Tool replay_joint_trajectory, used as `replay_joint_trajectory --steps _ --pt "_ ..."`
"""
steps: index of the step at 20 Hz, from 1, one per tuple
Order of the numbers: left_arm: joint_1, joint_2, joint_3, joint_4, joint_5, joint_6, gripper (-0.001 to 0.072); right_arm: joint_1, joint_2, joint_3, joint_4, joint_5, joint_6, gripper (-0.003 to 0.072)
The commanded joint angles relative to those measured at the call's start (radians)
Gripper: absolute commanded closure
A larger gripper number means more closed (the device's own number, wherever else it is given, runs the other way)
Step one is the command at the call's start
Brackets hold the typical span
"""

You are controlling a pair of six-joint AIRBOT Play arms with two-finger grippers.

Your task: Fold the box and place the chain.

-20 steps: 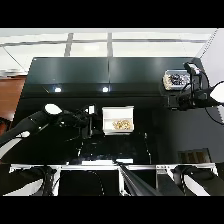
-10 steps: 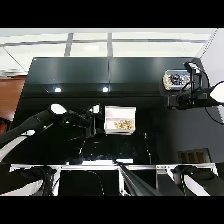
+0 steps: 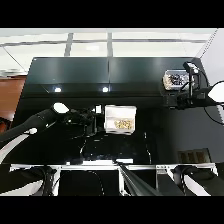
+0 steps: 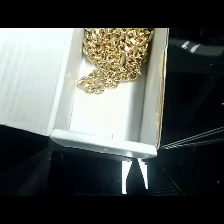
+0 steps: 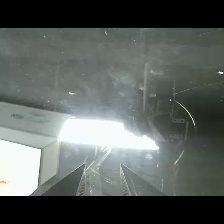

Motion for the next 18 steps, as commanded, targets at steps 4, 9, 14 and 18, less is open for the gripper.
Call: replay_joint_trajectory --steps 4,9,14,18 --pt "-0.024 -0.023 0.029 0.009 -0.009 0.013 -0.0003 0.070 -0.029 -0.006 0.002 -0.064 0.000 0.0446" --pt "-0.038 -0.023 0.029 0.010 -0.013 0.013 0.0095 0.084 -0.035 -0.006 -0.002 -0.127 0.000 0.0446" --pt "-0.041 -0.023 0.029 0.013 -0.011 0.013 0.0338 0.090 -0.079 -0.007 0.078 -0.209 -0.003 0.0001" --pt "-0.041 -0.023 0.029 0.013 -0.011 0.013 0.0339 0.134 -0.198 -0.007 0.328 -0.327 -0.168 0.0004"
